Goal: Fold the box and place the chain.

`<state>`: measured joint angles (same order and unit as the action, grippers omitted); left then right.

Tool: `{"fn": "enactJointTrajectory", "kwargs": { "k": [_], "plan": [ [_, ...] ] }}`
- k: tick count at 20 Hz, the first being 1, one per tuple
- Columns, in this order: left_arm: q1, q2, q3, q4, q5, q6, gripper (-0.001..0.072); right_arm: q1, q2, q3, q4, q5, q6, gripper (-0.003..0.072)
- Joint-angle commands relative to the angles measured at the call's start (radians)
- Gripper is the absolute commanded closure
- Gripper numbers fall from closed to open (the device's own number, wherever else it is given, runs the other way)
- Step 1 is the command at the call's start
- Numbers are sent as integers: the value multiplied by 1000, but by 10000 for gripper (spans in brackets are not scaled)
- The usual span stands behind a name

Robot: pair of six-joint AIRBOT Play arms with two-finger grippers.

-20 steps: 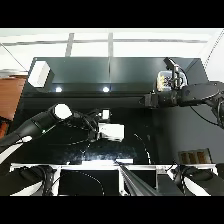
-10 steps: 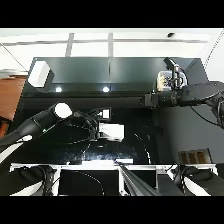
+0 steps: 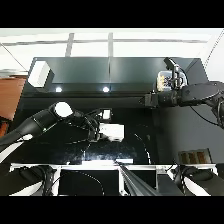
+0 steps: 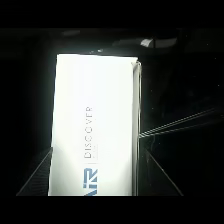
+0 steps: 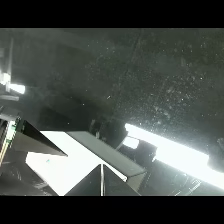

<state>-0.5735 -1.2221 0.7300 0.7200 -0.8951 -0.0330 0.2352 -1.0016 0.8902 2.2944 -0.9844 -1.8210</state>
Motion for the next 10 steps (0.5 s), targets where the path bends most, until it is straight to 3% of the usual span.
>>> {"fn": "enactJointTrajectory", "kwargs": {
  "k": [1,10],
  "plan": [
    [0,-3,1,0,17,0,-6,0,0,0,0,0,0,658],
    [-2,-24,0,0,16,0,-6,0,0,0,0,0,0,658]
  ]
}}
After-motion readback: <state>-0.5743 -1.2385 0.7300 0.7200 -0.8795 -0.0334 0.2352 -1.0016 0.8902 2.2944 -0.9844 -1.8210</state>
